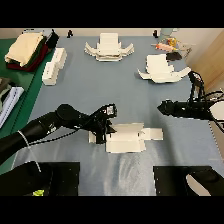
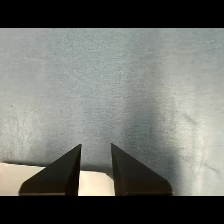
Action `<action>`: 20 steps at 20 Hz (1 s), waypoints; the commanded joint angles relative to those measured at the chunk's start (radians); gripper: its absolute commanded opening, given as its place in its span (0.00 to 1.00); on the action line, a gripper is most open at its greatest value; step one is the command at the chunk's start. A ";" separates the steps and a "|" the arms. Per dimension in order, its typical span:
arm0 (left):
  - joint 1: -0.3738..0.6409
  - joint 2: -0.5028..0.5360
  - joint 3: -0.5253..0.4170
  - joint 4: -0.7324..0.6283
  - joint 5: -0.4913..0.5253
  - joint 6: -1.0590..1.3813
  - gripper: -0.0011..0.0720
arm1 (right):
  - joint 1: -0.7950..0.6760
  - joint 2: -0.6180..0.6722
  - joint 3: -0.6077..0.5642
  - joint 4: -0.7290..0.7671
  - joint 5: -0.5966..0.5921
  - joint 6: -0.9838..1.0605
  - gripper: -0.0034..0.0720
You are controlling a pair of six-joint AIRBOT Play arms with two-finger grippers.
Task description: Fold the box.
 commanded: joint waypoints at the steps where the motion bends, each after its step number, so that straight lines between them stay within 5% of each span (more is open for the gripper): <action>1: 0.004 -0.016 0.032 0.031 -0.048 -0.034 0.04 | 0.001 0.001 0.001 0.000 0.000 -0.003 0.42; 6: 0.006 -0.017 0.111 0.150 -0.051 -0.172 0.04 | 0.001 0.001 0.001 -0.001 0.000 -0.006 0.42; 13: 0.042 -0.049 0.121 0.122 -0.148 -0.198 0.04 | 0.001 0.001 0.001 -0.001 -0.003 -0.006 0.42; 20: -0.011 -0.063 0.112 0.094 -0.091 -0.160 0.04 | 0.001 0.001 0.001 -0.001 -0.002 -0.006 0.42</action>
